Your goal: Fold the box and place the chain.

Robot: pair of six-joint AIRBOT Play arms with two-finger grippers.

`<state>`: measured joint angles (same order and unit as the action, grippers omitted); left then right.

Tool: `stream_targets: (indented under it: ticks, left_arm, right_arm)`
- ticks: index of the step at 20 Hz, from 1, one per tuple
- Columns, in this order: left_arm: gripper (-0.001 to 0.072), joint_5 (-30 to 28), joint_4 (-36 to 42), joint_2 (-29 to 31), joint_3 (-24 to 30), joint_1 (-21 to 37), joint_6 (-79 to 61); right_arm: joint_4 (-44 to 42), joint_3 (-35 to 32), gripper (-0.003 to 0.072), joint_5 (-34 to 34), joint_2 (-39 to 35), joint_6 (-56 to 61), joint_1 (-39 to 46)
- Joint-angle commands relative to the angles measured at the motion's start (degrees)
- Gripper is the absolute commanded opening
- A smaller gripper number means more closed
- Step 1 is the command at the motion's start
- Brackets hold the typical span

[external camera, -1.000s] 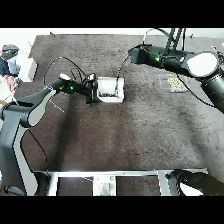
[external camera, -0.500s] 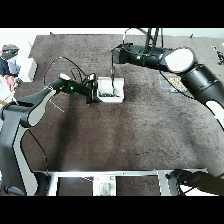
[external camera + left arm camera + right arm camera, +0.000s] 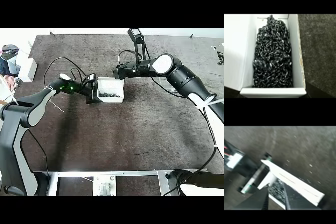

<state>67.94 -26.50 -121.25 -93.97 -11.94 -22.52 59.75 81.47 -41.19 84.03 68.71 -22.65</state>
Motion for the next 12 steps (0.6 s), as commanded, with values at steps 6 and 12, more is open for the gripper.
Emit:
stream_targets:
  ticks: [6,12]
  left_arm:
    - [0.0485,0.0,0.0,0.0,-0.1,0.0,0.0]
    - [0.0485,0.0,0.0,0.0,-0.1,0.0,0.0]
  right_arm:
    - [-14.5,3.1,0.0151,-5.2,4.5,-20.9,13.8]
    - [-27.7,14.5,0.015,-15.0,18.3,-38.8,17.8]
